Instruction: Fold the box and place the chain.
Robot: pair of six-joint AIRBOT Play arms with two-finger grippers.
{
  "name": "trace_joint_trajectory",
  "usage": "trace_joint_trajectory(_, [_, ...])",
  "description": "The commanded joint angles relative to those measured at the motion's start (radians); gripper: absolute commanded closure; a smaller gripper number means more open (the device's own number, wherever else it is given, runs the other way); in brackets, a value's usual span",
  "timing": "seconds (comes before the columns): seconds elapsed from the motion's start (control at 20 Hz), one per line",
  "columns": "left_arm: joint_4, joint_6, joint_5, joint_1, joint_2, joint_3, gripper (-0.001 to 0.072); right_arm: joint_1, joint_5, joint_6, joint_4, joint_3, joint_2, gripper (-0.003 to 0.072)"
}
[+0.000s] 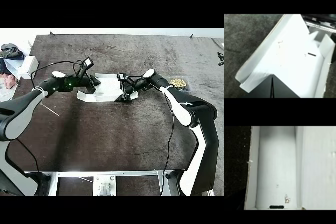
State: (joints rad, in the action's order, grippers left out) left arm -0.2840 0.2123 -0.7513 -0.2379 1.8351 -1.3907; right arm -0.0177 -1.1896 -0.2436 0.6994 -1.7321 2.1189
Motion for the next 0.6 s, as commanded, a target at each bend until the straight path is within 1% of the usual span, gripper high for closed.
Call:
trace_joint_trajectory(0.0, [0.01, 0.007, 0.036, 0.0, 0.007, -0.004, 0.0701, 0.0, 0.0, -0.003, 0.0, 0.0, 0.001, 0.0308])
trace_joint_trajectory(0.15, [0.011, 0.014, 0.028, 0.0, 0.007, -0.029, 0.0701, 0.0, 0.0, -0.003, 0.0, 0.0, 0.001, 0.0308])
trace_joint_trajectory(0.25, [0.011, 0.026, -0.022, 0.001, 0.007, -0.06, 0.07, 0.0, 0.0, -0.003, 0.0, 0.0, 0.001, 0.0308])
trace_joint_trajectory(0.35, [0.011, 0.025, -0.051, 0.001, 0.007, -0.083, 0.07, 0.0, 0.0, -0.003, 0.0, 0.0, 0.001, 0.0308])
trace_joint_trajectory(0.55, [0.005, 0.025, -0.05, 0.0, 0.007, -0.089, 0.07, 0.0, 0.0, -0.003, 0.0, 0.0, 0.001, 0.0308])
